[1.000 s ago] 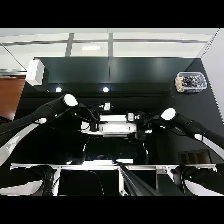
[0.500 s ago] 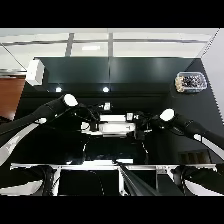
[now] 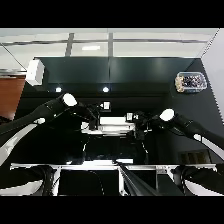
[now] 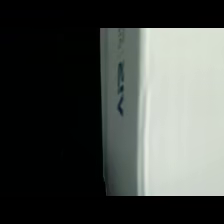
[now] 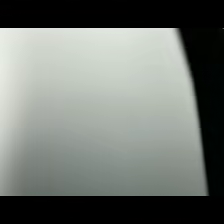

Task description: Fold the box and place the chain.

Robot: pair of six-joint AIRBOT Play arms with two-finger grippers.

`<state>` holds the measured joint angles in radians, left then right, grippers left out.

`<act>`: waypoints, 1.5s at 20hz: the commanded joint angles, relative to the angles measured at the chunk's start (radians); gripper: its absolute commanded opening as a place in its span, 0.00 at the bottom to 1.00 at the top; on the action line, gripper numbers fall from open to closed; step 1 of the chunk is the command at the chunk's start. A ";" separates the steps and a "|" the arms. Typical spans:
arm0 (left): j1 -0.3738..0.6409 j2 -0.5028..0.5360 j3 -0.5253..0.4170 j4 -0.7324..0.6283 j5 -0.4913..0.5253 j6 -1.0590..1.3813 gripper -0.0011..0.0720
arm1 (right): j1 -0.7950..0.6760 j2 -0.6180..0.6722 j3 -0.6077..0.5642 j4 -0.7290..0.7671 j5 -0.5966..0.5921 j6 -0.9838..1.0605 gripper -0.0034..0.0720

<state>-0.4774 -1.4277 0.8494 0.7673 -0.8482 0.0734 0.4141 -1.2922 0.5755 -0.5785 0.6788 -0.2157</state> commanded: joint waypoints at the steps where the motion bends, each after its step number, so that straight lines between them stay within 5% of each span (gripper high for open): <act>1: 0.001 0.054 0.024 0.050 -0.001 -0.120 0.82 | 0.000 0.000 -0.001 -0.001 0.002 -0.001 0.23; 2: 0.001 0.080 0.027 0.089 -0.005 -0.164 0.96 | 0.000 0.000 -0.001 -0.001 0.001 -0.001 0.17; 3: 0.002 0.109 0.029 0.136 -0.021 -0.203 0.98 | 0.000 0.000 -0.001 -0.001 0.002 -0.001 0.17; 6: 0.019 0.204 0.029 0.337 -0.116 -0.446 0.91 | 0.000 0.000 -0.001 -0.001 0.001 -0.001 0.17; 7: 0.027 0.232 0.029 0.398 -0.157 -0.556 0.73 | 0.000 0.000 -0.001 -0.001 0.001 -0.001 0.17; 9: 0.051 0.271 0.029 0.454 -0.287 -0.678 0.05 | 0.000 0.000 -0.001 -0.001 0.001 -0.001 0.17; 12: 0.069 0.278 0.016 0.338 -0.447 -0.818 0.05 | 0.000 0.000 -0.001 0.000 0.001 -0.001 0.17; 15: 0.017 0.278 -0.088 0.111 -0.407 -0.913 0.05 | 0.000 0.000 -0.001 0.000 0.001 -0.001 0.17; 18: -0.056 0.278 -0.178 -0.112 -0.121 -0.818 0.05 | 0.000 0.000 -0.001 0.000 0.000 0.000 0.17; 23: -0.035 0.262 -0.173 -0.501 0.406 -0.562 0.05 | 0.000 0.000 -0.001 0.002 -0.003 0.001 0.17; 26: -0.029 0.185 -0.112 -0.341 0.416 -0.584 0.05 | 0.000 0.000 -0.001 0.002 -0.003 0.001 0.17; 30: -0.030 0.053 0.010 0.013 0.191 -0.776 0.05 | 0.000 0.000 -0.001 0.002 -0.003 0.001 0.17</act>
<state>-0.5072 -1.2964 0.7910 0.5591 -0.5587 -0.5926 0.4141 -1.2922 0.5755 -0.5770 0.6758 -0.2153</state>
